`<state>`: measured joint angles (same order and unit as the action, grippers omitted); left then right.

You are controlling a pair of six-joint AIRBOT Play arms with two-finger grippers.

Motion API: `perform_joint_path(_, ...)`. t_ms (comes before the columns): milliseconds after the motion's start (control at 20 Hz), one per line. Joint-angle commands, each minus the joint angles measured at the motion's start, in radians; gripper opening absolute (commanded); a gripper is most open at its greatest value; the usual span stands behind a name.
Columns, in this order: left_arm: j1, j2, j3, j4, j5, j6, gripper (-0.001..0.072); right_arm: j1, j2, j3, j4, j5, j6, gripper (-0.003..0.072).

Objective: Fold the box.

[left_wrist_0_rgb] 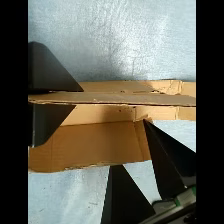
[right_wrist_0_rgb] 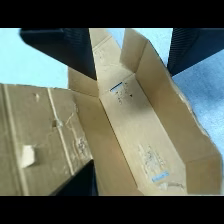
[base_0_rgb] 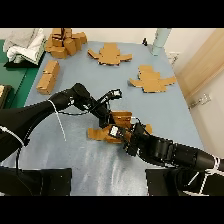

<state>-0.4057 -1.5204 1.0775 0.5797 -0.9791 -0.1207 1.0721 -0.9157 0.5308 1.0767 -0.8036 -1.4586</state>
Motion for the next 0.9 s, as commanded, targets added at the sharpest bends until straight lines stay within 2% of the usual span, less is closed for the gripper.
perform_joint_path(0,0.0,0.0,0.0,0.0,0.0,0.0,0.0014,-0.001,0.001,0.001,0.001,-0.009,0.001,0.0659)
perform_joint_path(100,0.0,-0.001,0.0,0.0,0.0,0.0,0.0014,0.0,0.001,0.002,0.002,-0.001,0.004,0.0663)
perform_joint_path(150,0.0,-0.001,0.0,0.0,0.0,0.0,0.0014,-0.001,0.001,0.003,-0.005,-0.002,-0.002,0.072)
perform_joint_path(300,0.0,0.0,0.0,0.0,0.0,0.0,0.0014,-0.058,0.009,0.003,-0.034,0.018,-0.053,0.072)
perform_joint_path(350,0.0,0.0,0.0,0.0,0.0,0.0,0.0014,-0.093,0.01,0.003,0.008,0.027,-0.113,0.072)
perform_joint_path(600,0.0,-0.001,0.0,0.0,0.0,0.0,0.0014,-0.321,0.053,0.003,0.419,0.073,-0.691,0.072)
perform_joint_path(850,0.0,-0.001,0.0,0.0,0.0,0.0,0.0014,-0.512,0.057,0.015,0.657,0.098,-1.056,0.072)
